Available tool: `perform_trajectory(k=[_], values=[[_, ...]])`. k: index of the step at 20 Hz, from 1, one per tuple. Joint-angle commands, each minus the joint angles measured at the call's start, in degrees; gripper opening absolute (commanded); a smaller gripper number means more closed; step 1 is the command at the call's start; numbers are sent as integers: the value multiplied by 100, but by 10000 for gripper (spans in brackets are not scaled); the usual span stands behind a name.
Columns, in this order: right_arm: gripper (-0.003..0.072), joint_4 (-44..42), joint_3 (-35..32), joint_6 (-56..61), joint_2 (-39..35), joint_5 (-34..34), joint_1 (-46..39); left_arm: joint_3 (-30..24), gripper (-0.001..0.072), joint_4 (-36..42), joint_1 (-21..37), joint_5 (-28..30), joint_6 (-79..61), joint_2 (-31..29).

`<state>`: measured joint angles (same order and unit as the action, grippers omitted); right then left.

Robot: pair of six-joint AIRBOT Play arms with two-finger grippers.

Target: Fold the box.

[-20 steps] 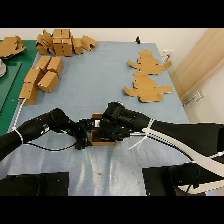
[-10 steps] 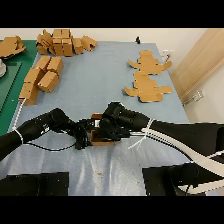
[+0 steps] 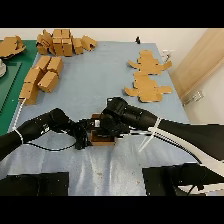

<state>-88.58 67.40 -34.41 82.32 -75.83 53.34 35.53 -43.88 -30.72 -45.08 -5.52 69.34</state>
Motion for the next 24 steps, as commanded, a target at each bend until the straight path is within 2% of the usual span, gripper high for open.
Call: perform_trajectory(k=[1,5,12,13,14,15,16,19,21,23,24], values=[[396,181,24,98,-407,-240,0,2,532,-2,-2,2,-2,0],[396,557,24,144,-765,-435,-44,2,532,-2,-2,2,-2,0],[392,918,13,83,-776,-509,-243,2,533,-2,-2,2,-2,2],[360,946,13,83,-774,-511,-243,2,532,-2,-2,2,-2,0],[260,1029,13,83,-776,-516,-243,2,532,-2,-2,2,-2,2],[101,1119,13,85,-782,-535,-243,2,532,-2,-2,2,-2,2],[2,1191,13,87,-807,-562,-245,2,532,-2,-2,2,-2,0],[-1,1113,7,-330,-894,-514,-549,2,532,-2,-2,2,-2,0],[-2,586,-140,-914,-999,155,-1187,2,532,-2,-2,2,-2,0],[-2,-828,-461,-2122,-1049,1399,-2100,0,532,-2,-2,2,-2,0],[-2,-1939,-693,-3086,-1029,1991,-2621,2,532,-2,-2,2,-2,0]])
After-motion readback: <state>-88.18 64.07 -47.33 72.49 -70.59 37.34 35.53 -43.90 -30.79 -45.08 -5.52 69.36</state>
